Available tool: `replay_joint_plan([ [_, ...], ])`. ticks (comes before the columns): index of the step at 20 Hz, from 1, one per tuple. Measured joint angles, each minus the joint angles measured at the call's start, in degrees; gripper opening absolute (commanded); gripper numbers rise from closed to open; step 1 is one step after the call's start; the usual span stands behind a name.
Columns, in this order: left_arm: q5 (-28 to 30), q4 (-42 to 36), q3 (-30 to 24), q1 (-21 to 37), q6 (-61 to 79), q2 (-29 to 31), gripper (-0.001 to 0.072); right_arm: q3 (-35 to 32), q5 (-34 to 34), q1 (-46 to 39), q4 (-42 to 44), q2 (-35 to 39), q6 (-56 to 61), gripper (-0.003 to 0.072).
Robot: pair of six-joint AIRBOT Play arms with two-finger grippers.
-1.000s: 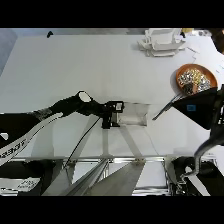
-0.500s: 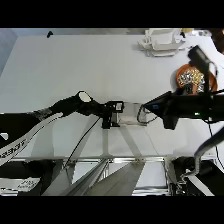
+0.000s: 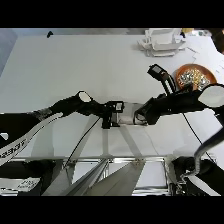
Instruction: Fold the box and place the chain.
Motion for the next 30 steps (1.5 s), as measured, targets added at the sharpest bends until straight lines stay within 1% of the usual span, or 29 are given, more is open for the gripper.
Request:
replay_joint_plan([
  [3, 0.02, -0.02, 0.00, 0.00, 0.00, 0.00, 0.0030, -2.01, -1.46, 0.11, -1.64, -1.07, 0.37, 0.0024],
  [10, 0.02, -0.02, 0.00, 0.00, 0.00, 0.00, 0.0030, -10.64, -9.66, 0.13, -3.78, -1.70, 0.55, 0.0028],
  [11, 0.02, -0.02, 0.00, 0.00, 0.00, 0.00, 0.0030, -11.45, -10.49, 0.13, -3.93, -1.70, 0.55, 0.0087],
  [13, 0.02, 0.00, 0.00, 0.00, 0.00, 0.00, 0.0030, -12.46, -11.45, 0.13, -4.09, -1.70, 0.55, 0.0257],
  [14, 0.00, -0.02, 0.00, 0.00, 0.00, 0.00, 0.0030, -12.72, -11.69, 0.13, -4.11, -1.68, 0.55, 0.0276],
  [16, 0.02, -0.02, 0.00, 0.00, 0.00, 0.00, 0.0030, -12.52, -11.10, 0.13, -4.33, -1.33, 1.75, 0.0275],
  [18, 0.02, -0.02, 0.00, 0.00, 0.00, 0.00, 0.0030, -10.36, -8.35, 0.02, -6.29, -0.42, 4.59, 0.0270],
  [19, 0.02, -0.02, 0.00, 0.00, 0.00, 0.00, 0.0030, -8.55, -6.69, -0.35, -8.50, 0.28, 6.75, 0.0253],
  [21, 0.02, -0.02, 0.00, 0.00, 0.00, 0.00, 0.0030, -5.03, -4.24, -2.12, -14.05, 1.62, 11.54, 0.0180],
  [25, 0.02, 0.00, 0.00, 0.00, 0.00, 0.00, 0.0030, -1.86, -1.68, -9.38, -22.97, 1.51, 19.50, 0.0194],
  [26, 0.02, 0.00, 0.00, 0.00, 0.00, 0.00, 0.0030, -1.77, -1.49, -11.13, -24.13, 0.74, 20.74, 0.0292],
  [27, 0.02, -0.02, 0.00, 0.00, 0.00, 0.00, 0.0030, -1.88, -1.51, -12.79, -25.20, -0.35, 21.88, 0.0410],
  [28, 0.02, -0.02, 0.00, 0.00, 0.00, 0.00, 0.0030, -2.23, -1.44, -14.08, -26.03, -1.55, 22.40, 0.0441],
  [30, 0.02, 0.00, 0.00, 0.00, 0.00, 0.00, 0.0030, -3.17, -1.81, -15.85, -27.10, -4.52, 23.43, 0.0435],
])
